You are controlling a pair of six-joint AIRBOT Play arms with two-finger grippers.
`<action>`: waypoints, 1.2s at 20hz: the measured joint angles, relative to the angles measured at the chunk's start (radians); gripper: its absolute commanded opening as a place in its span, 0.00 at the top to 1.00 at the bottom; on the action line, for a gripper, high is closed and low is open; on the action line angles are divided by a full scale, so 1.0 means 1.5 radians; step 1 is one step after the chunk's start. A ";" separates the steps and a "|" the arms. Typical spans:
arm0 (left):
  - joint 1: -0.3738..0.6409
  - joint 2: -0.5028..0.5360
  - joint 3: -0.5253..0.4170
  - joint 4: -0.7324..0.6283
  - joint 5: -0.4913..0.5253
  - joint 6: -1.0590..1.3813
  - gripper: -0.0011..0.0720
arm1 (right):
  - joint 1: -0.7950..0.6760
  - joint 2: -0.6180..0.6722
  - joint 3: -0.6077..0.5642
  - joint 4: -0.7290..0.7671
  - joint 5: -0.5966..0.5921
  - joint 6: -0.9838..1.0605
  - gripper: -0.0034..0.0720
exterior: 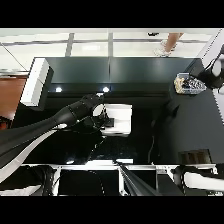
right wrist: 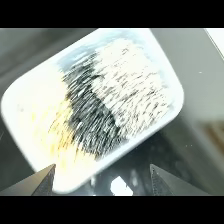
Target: Fold the box and place the chain.
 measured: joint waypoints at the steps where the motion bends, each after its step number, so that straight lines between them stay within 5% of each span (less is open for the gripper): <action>1: 0.000 0.000 0.000 0.000 -0.001 0.000 0.95 | -0.016 -0.053 0.064 0.022 0.043 -0.003 0.07; 7: 0.000 0.000 0.000 0.000 -0.005 0.000 0.95 | -0.077 -0.239 0.274 0.100 0.195 0.025 0.13; 21: 0.000 0.000 0.000 0.000 -0.005 0.000 0.95 | -0.110 -0.317 0.317 0.138 0.167 0.032 0.15; 24: 0.000 0.000 0.000 0.000 -0.005 0.000 0.95 | -0.110 -0.324 0.318 0.137 0.164 0.025 0.44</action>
